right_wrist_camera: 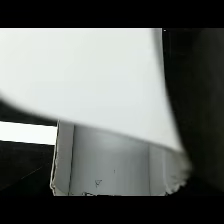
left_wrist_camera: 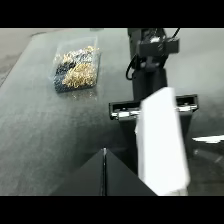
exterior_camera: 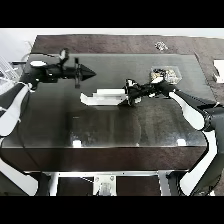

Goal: Fold the box and place the chain.

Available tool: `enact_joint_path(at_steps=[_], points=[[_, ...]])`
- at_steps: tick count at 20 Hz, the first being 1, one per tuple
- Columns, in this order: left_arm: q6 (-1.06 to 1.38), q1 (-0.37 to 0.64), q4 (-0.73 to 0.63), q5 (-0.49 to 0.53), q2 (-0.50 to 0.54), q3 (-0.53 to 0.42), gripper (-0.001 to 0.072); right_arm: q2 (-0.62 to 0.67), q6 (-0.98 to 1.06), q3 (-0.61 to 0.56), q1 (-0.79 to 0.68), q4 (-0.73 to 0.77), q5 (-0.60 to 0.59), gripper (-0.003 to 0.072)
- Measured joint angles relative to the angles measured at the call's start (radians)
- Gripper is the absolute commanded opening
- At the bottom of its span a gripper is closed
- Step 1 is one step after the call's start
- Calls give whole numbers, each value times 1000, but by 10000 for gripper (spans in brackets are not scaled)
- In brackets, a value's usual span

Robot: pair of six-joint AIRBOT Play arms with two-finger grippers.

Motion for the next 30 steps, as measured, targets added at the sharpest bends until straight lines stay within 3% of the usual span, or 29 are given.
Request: enact_joint_path(at_steps=[3,6,11,14,17,19,25,30], points=[[-57,23,24,-72,56,-3,14,0,0,0,0,0,0,577],[-122,15,77,-49,159,-70,15,0,0,0,0,0,0,578],[-72,-66,119,203,417,-360,17,0,0,0,0,0,0,578],[0,-130,118,358,505,-525,19,0,0,0,-1,0,0,577],[53,-181,74,504,507,-603,20,0,0,0,-1,0,0,577],[71,-198,47,549,474,-626,20,0,0,0,-1,0,0,577],[96,-213,-9,513,349,-642,21,0,0,0,-1,0,0,577],[131,-216,-82,502,256,-547,20,0,0,0,-1,0,0,577]])
